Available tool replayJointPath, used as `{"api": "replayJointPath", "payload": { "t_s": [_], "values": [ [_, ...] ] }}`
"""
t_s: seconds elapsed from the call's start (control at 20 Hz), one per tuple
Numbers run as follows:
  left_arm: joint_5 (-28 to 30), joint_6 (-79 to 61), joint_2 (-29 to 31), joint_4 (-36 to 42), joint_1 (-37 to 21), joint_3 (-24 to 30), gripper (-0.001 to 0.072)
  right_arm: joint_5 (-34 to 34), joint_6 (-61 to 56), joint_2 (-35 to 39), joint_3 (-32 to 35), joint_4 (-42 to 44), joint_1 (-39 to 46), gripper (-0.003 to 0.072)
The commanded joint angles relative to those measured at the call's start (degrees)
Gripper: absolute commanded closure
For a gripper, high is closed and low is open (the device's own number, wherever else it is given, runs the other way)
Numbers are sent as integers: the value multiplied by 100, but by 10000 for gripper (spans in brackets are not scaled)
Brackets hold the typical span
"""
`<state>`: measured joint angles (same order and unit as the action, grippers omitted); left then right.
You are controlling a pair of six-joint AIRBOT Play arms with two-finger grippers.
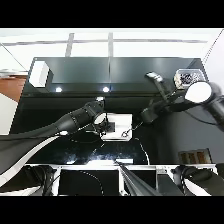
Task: Fold the box and place the chain.
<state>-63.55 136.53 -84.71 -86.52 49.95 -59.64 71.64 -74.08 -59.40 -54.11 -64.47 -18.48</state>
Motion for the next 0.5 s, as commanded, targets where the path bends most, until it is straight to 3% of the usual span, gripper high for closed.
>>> {"api": "replayJointPath", "payload": {
  "t_s": [0.0, 0.05, 0.1, 0.35, 0.45],
  "values": [
    [4, 0, 2, -2, 2, 0, 674, -811, -310, 101, 138, -1062, 1211, 212],
    [11, 0, 2, -2, 0, 0, 674, -1443, -553, 76, 295, -1283, 1539, 60],
    [11, 0, 2, -2, 0, 0, 675, -1943, -612, -35, 411, -1362, 1818, -15],
    [28, 0, 2, -2, 0, 0, 675, -4017, -1838, -1294, 382, -1379, 2396, -9],
    [26, 2, 2, 2, 4, 0, 675, -4301, -2339, -1904, 109, -1379, 2396, -7]
  ]
}}
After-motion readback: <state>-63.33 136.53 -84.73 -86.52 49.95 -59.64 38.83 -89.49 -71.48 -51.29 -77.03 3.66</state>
